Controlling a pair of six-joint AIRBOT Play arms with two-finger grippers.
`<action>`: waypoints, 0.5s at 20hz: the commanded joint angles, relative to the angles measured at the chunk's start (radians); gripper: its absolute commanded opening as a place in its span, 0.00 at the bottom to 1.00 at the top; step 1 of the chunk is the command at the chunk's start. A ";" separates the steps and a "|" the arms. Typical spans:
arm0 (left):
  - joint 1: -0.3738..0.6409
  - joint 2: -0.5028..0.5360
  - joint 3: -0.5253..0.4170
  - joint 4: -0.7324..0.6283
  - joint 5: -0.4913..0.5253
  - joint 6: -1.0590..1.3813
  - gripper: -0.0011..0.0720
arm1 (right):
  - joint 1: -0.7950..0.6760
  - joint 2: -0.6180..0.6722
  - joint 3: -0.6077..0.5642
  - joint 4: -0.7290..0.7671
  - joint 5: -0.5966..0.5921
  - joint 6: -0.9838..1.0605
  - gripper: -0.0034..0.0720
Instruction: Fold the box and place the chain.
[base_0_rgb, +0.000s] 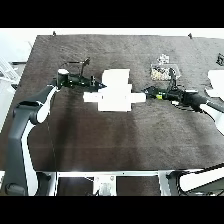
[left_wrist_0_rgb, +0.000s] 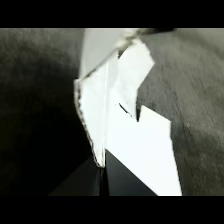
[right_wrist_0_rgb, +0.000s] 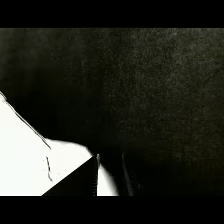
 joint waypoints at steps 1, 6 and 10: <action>0.014 0.002 -0.039 -0.108 -0.032 0.130 0.03 | -0.006 0.000 0.001 0.012 0.000 -0.015 0.31; 0.012 0.006 -0.045 -0.074 -0.057 0.200 0.03 | -0.006 0.000 0.001 0.012 0.000 -0.015 0.31; -0.024 0.007 -0.045 0.038 0.013 0.225 0.03 | -0.012 0.000 0.001 0.013 -0.015 -0.067 0.31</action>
